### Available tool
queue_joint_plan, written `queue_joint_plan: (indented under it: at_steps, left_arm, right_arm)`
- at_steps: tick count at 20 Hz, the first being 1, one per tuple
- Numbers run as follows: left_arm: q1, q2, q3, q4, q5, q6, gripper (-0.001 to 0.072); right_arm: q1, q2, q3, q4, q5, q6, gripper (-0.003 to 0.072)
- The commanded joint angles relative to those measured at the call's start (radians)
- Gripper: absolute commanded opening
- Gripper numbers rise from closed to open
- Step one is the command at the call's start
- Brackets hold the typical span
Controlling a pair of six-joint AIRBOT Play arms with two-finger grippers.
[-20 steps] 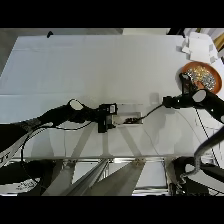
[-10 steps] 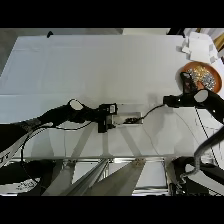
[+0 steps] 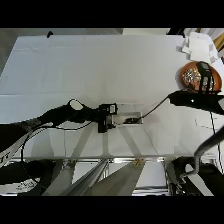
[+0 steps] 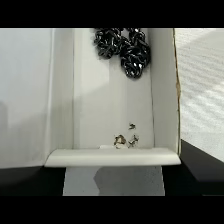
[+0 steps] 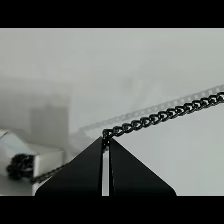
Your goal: Fold the box and place the chain.
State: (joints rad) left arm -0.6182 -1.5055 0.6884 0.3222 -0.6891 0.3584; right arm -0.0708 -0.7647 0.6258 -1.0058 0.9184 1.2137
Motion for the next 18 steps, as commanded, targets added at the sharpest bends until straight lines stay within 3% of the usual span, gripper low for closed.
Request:
queue_joint_plan:
  at_steps: [1,6,14,18]
  left_arm:
    - [0.000,0.000,0.000,0.000,-0.003,0.000,0.0333]
    - [0.000,0.000,0.000,0.000,-0.003,0.000,0.0333]
    - [0.000,0.000,0.000,0.000,-0.003,0.000,0.0333]
    - [0.000,0.000,0.000,0.000,-0.003,0.000,0.0333]
  right_arm:
    - [0.029,0.087,0.001,0.220,0.151,-0.106,0.0010]
    - [0.049,0.138,0.001,0.455,0.231,-0.193,0.0010]
    - [0.049,0.168,0.002,0.553,0.264,-0.207,0.0010]
    - [0.049,0.168,0.002,0.705,0.320,-0.270,0.0010]
